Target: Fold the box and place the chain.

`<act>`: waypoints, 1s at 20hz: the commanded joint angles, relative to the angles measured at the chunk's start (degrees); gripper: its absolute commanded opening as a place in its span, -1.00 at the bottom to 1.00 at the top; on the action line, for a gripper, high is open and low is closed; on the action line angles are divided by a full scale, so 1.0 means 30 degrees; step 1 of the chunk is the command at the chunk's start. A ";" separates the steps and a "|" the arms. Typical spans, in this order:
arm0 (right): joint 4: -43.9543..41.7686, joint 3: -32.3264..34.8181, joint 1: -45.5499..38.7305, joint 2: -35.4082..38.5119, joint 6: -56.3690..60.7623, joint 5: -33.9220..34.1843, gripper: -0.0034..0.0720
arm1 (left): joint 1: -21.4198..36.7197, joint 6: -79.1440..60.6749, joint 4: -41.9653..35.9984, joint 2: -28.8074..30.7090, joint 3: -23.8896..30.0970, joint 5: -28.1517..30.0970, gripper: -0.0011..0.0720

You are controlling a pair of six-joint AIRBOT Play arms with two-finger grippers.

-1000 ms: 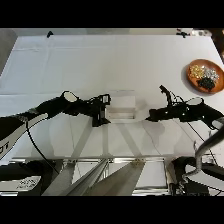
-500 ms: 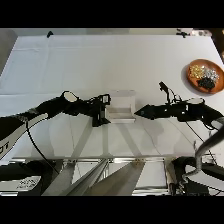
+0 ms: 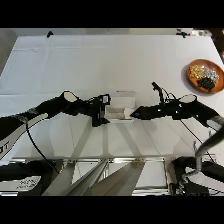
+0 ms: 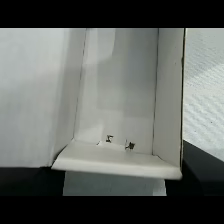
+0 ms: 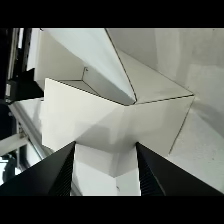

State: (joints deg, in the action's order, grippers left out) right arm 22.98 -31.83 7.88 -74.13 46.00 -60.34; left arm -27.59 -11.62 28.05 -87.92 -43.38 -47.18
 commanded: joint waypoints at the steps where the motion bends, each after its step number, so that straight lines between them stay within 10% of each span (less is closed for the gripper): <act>1: 0.3381 -0.1355 0.1115 -0.0007 0.3257 0.1020 0.19 | -0.0007 0.0029 -0.0066 0.0000 0.0007 0.0007 -0.28; 8: 1.1970 -0.3177 0.3388 0.0860 1.1366 0.1931 0.19 | -0.0007 0.0029 -0.0066 0.0000 0.0007 0.0007 -0.28; 20: 1.3639 -0.3905 0.6630 0.0918 1.5431 0.4867 0.10 | 0.0000 0.0029 -0.0066 0.0000 0.0007 -0.0066 -0.28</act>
State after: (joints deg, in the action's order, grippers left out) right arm 61.36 -42.48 25.76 -71.42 88.55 -47.86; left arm -27.64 -11.51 27.79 -87.96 -43.35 -47.24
